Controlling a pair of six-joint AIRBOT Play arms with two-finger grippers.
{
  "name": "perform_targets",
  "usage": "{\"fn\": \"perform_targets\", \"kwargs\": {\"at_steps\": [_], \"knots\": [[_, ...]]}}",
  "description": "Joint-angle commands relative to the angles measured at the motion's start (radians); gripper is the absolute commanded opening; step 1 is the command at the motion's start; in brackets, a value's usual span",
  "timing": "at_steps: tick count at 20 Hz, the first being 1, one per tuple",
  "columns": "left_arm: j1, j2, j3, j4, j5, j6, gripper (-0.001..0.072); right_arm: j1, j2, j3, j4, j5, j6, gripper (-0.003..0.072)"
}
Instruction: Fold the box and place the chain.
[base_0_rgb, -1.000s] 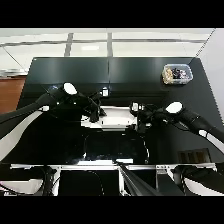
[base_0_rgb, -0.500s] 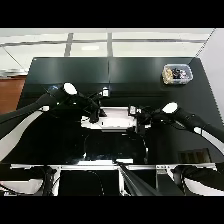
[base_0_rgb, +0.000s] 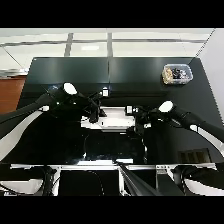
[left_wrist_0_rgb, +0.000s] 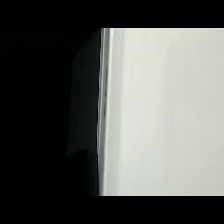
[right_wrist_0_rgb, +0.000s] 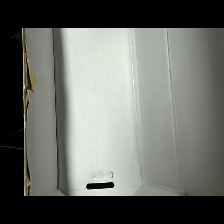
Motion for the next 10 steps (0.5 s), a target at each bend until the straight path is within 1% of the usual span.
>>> {"fn": "perform_targets", "kwargs": {"at_steps": [1,5,6,7,9,10], "knots": [[0.0,0.0,0.0,0.0,0.0,0.0,0.003,0.003,-0.004,0.004,-0.019,-0.002,0.019,0.0702],[0.0,0.0,0.0,0.0,0.0,0.0,0.003,0.003,-0.004,0.004,-0.019,-0.002,0.019,0.07],[0.0,0.0,0.0,0.0,0.0,0.0,0.003,0.003,-0.004,0.004,-0.02,-0.002,0.019,0.0589],[0.0,0.0,0.0,0.0,0.0,0.0,0.0029,0.003,-0.004,0.004,-0.021,-0.002,0.019,0.053],[0.001,0.0,0.0,0.0,-0.002,-0.001,0.003,0.004,-0.004,0.004,-0.022,-0.002,0.019,0.0529],[0.002,0.003,0.0,0.001,-0.005,-0.008,0.0067,0.005,-0.004,0.004,-0.022,-0.002,0.019,0.0529]]}}
